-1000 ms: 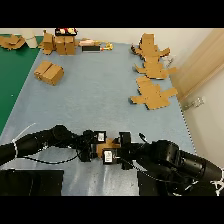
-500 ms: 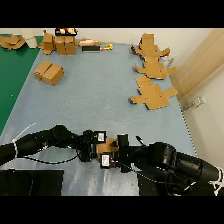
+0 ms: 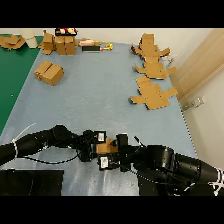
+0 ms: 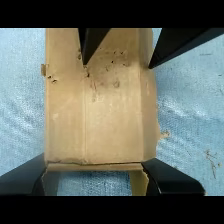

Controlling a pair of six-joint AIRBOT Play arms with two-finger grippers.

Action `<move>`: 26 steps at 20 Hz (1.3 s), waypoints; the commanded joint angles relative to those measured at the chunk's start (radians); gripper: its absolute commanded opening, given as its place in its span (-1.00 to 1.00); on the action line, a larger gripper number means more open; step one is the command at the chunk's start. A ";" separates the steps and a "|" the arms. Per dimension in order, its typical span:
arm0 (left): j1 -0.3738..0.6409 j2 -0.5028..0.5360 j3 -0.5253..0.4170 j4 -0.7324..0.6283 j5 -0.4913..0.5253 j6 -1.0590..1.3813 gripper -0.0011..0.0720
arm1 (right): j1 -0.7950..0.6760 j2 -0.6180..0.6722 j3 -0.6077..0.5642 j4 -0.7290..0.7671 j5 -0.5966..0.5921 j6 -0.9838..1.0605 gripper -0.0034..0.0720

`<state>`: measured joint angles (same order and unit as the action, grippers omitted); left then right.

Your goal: Fold the box.

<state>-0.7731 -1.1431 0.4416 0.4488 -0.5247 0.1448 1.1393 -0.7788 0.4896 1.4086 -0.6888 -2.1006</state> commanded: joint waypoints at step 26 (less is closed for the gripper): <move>0.000 0.000 0.000 0.000 0.000 0.000 0.02 | 0.158 0.001 0.000 -0.343 -0.030 0.317 0.00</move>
